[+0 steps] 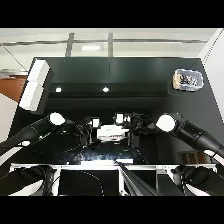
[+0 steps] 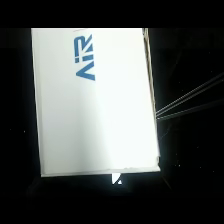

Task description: Fold the box and place the chain.

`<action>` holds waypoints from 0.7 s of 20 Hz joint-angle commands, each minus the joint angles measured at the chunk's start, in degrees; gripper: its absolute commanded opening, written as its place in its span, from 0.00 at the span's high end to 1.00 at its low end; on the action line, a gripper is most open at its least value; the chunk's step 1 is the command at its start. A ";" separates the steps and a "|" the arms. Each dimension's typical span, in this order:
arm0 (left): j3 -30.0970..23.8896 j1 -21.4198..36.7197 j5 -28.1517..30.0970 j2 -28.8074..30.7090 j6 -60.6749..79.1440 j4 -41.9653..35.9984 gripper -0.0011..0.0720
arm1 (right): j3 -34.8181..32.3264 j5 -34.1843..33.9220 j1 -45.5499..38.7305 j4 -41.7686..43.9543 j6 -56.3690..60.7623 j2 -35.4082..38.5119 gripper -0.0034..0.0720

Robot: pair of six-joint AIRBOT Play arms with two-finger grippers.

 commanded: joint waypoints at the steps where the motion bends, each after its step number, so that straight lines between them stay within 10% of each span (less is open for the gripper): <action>1: -0.04 0.00 -0.09 0.02 0.04 0.02 0.32 | 0.07 0.70 0.00 -1.57 1.01 0.83 0.58; 14: -0.04 0.00 -0.09 0.02 0.04 0.02 0.32 | 1.27 2.56 0.02 -1.33 1.38 2.75 0.58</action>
